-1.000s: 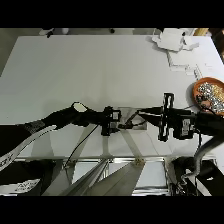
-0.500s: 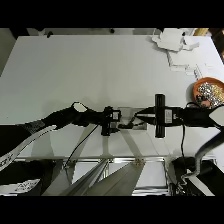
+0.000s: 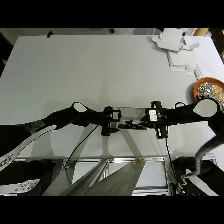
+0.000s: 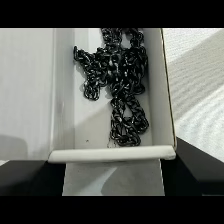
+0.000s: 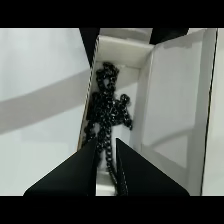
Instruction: Fold the box and place the chain.
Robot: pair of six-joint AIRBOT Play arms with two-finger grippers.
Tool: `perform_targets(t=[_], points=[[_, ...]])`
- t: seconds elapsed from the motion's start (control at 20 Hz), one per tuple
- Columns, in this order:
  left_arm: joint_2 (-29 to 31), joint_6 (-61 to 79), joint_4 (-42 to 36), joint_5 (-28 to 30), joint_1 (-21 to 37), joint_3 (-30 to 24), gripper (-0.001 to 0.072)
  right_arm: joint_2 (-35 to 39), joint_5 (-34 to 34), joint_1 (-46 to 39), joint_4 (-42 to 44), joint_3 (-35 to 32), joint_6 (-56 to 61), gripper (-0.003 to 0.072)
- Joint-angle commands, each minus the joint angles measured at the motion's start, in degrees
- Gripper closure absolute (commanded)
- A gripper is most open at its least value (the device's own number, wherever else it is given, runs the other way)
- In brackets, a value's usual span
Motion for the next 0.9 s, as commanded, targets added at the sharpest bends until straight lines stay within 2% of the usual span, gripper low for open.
perform_targets(t=[0.0,0.1,0.3,0.55,0.65,0.85], points=[[0.0,0.0,0.0,0.0,0.0,0.0,0.032,-0.3,3.4,-0.9,-5.1,3.8,0.2,0.0544],[0.0,0.0,0.0,0.0,0.0,0.0,0.032,-0.3,4.9,-4.2,-6.8,5.9,0.2,0.0544],[0.0,0.0,0.0,0.0,0.0,0.0,0.032,-0.7,4.5,-11.2,-12.1,5.9,0.2,0.0545],[0.0,0.0,0.0,0.0,0.0,0.0,0.032,-7.0,3.0,-12.9,-17.2,5.7,1.1,0.0541],[0.0,0.0,0.0,0.0,0.0,0.0,0.032,-9.5,1.2,-12.9,-17.4,5.7,1.1,0.0432],[0.0,0.0,0.0,0.0,0.0,0.0,0.032,-12.7,-0.7,-12.9,-19.7,5.7,1.1,0.0424]])
